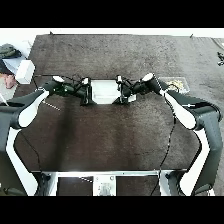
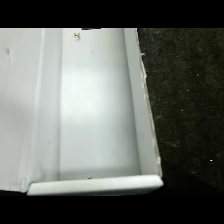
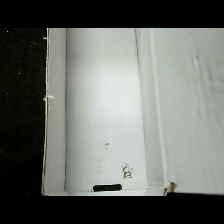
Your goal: Fold the box and place the chain.
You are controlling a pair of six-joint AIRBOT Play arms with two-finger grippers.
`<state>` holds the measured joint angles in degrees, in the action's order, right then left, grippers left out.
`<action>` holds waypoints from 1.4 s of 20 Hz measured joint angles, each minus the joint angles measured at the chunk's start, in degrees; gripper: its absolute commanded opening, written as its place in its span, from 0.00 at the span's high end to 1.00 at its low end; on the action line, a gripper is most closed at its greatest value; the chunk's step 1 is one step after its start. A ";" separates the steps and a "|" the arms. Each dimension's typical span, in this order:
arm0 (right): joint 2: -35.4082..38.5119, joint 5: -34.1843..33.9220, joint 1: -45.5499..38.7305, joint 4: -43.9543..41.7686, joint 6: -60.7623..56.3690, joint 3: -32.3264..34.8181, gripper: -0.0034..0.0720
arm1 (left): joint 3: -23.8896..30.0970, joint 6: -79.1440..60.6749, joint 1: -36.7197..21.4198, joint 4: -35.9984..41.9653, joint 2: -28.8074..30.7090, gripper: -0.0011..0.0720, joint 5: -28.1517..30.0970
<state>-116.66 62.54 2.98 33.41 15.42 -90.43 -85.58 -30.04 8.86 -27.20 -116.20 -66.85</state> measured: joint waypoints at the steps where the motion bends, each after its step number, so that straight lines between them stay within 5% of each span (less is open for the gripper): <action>1: 0.00 0.00 0.00 0.00 0.00 0.00 0.46 | 0.00 -0.02 0.00 0.15 0.00 0.19 -0.04; 2: 0.00 0.00 0.00 0.00 0.00 0.00 0.46 | 0.00 0.00 0.00 0.22 0.00 0.45 -0.09; 4: 0.00 -0.02 0.00 -0.02 0.02 0.00 0.46 | 0.00 0.00 -0.02 0.39 -0.02 0.52 -0.20; 5: 0.00 0.00 0.00 -0.02 0.02 0.00 0.46 | 0.00 0.00 -0.02 0.44 -0.02 0.68 -0.22; 6: 0.00 0.00 0.00 -0.02 0.02 0.00 0.46 | 0.00 0.00 -0.02 0.48 -0.02 0.71 -0.26; 28: 0.00 0.00 -0.02 -0.02 0.00 0.00 0.46 | 0.00 -0.02 -0.02 0.70 0.02 0.71 -0.17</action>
<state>-116.66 62.54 2.96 33.39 15.42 -90.43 -85.58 -30.06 8.84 -26.50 -116.18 -67.02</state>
